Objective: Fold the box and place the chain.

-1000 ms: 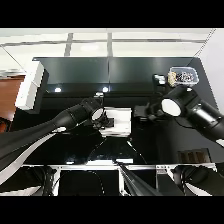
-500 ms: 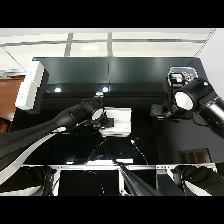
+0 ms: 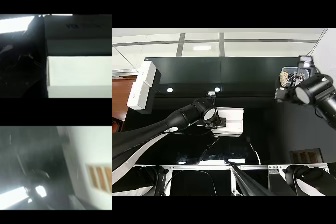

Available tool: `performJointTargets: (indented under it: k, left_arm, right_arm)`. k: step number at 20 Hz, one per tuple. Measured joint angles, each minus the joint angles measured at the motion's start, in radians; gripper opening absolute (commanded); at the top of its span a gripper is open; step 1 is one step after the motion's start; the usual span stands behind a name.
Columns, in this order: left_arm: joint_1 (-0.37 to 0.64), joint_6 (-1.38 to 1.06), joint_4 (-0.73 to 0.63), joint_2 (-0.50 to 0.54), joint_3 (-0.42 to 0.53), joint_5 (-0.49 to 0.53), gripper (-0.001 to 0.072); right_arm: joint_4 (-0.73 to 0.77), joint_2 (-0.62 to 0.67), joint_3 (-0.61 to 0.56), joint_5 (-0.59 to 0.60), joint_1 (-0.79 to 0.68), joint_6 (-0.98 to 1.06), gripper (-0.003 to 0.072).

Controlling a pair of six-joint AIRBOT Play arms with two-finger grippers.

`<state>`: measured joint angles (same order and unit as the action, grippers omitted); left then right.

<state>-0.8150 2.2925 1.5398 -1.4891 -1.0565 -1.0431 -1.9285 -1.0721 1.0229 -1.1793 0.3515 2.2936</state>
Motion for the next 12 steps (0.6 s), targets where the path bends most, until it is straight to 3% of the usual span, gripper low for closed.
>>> performJointTargets:
  k: [3,5,8,12]
  left_arm:
    - [0.000,0.000,0.000,0.000,0.000,0.008,0.0028]
    - [0.000,0.000,0.000,0.000,0.000,0.010,0.0028]
    - [0.000,0.000,0.000,0.000,0.000,0.010,0.0028]
    - [0.000,0.000,0.000,0.000,0.000,-0.005,0.0028]
  right_arm:
    - [0.038,-0.027,0.003,0.220,-0.148,-0.020,0.0670]
    - [0.060,-0.066,0.023,0.299,-0.241,-0.032,0.0671]
    - [0.104,-0.179,0.107,0.305,-0.364,-0.093,0.0670]
    - [0.153,-0.383,0.311,0.211,-0.444,-0.185,0.0669]
